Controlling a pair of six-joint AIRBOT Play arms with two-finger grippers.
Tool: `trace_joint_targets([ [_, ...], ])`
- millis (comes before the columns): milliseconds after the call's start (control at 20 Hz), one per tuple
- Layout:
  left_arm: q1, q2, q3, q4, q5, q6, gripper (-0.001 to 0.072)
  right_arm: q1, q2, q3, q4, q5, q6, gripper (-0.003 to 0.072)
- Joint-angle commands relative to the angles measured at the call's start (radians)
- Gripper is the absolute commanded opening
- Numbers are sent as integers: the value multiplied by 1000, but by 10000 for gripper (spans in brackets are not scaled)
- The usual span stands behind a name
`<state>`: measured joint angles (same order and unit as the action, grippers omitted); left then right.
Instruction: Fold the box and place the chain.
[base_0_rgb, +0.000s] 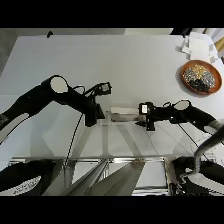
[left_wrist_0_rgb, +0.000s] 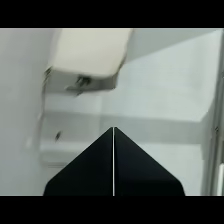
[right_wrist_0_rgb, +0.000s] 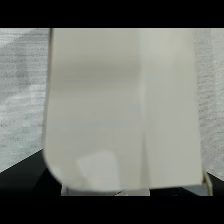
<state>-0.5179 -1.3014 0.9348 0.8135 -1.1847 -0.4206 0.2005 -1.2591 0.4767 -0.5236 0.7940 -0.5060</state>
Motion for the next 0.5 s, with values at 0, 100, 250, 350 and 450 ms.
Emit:
trace_joint_targets([
  [0,-55,-1,-7,-150,79,58,5,0,0,1,0,0,0,401],
  [100,-79,-12,-7,-203,193,56,5,0,0,1,0,0,0,401],
  [250,-88,-45,-7,-263,346,15,4,0,0,1,0,0,0,401],
  [350,-88,-64,-7,-264,428,-14,4,0,0,1,0,0,0,401],
  [450,-88,-81,-7,-264,483,-15,4,0,0,1,0,0,0,401],
])
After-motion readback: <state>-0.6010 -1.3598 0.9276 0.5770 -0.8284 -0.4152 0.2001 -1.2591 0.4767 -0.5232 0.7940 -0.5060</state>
